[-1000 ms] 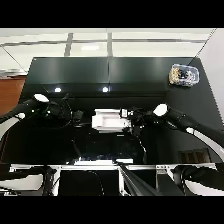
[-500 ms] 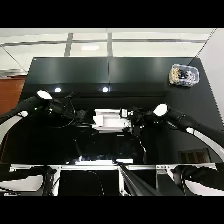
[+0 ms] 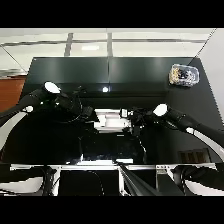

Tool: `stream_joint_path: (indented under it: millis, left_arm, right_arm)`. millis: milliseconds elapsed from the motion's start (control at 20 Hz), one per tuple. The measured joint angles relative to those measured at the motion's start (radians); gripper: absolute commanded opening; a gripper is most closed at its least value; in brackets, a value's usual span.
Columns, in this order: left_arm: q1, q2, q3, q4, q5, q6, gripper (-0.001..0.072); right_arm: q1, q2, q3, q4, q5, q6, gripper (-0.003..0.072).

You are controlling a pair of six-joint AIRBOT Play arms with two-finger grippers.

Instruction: Fold the box and place the chain.

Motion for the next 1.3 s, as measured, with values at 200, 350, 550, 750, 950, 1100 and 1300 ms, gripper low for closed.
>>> stream_joint_path:
  millis: [200,350,550,750,950,1100,1300]
  left_arm:
    - [-0.072,0.000,0.057,0.103,0.015,-0.113,0.0444]
    - [-0.119,0.000,0.088,0.175,0.041,-0.206,0.0444]
    - [-0.172,0.000,0.106,0.240,0.081,-0.305,0.0444]
    - [-0.224,0.000,0.111,0.332,0.117,-0.417,0.0444]
    - [-0.278,0.000,0.112,0.438,0.163,-0.550,0.0444]
    - [-0.317,0.000,0.112,0.497,0.194,-0.631,0.0444]
    - [-0.351,0.001,0.112,0.590,0.209,-0.728,0.0444]
  right_arm:
    - [0.000,0.000,0.000,0.000,0.000,0.000,0.0179]
    - [0.000,0.000,0.000,0.000,0.000,0.000,0.0179]
    - [0.000,0.000,0.000,0.000,0.000,0.000,0.0179]
    - [0.000,0.000,0.000,0.000,0.000,0.000,0.0179]
    - [0.000,0.000,0.000,0.000,0.000,0.000,0.0179]
    - [0.000,0.000,0.000,0.000,0.000,0.000,0.0178]
    - [0.000,0.000,0.000,0.000,0.000,0.000,0.0179]
